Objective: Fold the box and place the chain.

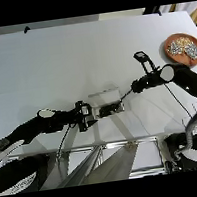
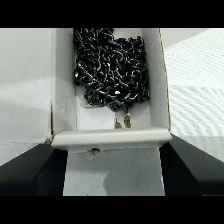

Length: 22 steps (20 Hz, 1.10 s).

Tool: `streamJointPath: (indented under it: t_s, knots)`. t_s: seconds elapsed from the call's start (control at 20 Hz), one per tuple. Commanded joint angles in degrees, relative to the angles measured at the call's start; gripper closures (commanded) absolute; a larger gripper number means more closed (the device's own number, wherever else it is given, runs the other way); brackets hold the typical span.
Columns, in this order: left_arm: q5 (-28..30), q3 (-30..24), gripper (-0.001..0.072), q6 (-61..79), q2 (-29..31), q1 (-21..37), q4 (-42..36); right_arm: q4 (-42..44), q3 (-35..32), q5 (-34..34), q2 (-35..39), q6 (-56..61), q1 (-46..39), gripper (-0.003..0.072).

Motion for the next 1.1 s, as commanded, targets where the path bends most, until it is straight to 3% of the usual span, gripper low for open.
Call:
streamJointPath:
  t_s: [0.0, 0.7, 0.85, 0.95, 1.05]
  knots:
    - [0.02, 0.0, 0.0572, 0.0, 0.04, -0.02, 0.02, -1.9, -0.02, -2.43, -2.95, 0.83, 1.92, 0.0344]
    - [0.02, 0.0, 0.0572, 0.0, 0.04, -0.02, 0.02, -1.92, -0.04, -3.37, -6.16, 0.94, 1.92, 0.0362]
    - [0.02, -0.02, 0.0572, 0.0, 0.04, -0.02, 0.02, -1.92, -0.04, -3.41, -6.62, 0.92, 1.92, 0.0453]
    - [0.02, -0.02, 0.0572, 0.0, 0.04, -0.02, 0.02, -1.92, -0.04, -3.45, -6.6, 0.72, 1.92, 0.0597]
    - [0.02, 0.0, 0.0572, 0.0, 0.04, -0.02, 0.02, -1.92, -0.04, -3.43, -6.6, 0.7, 1.92, 0.0666]
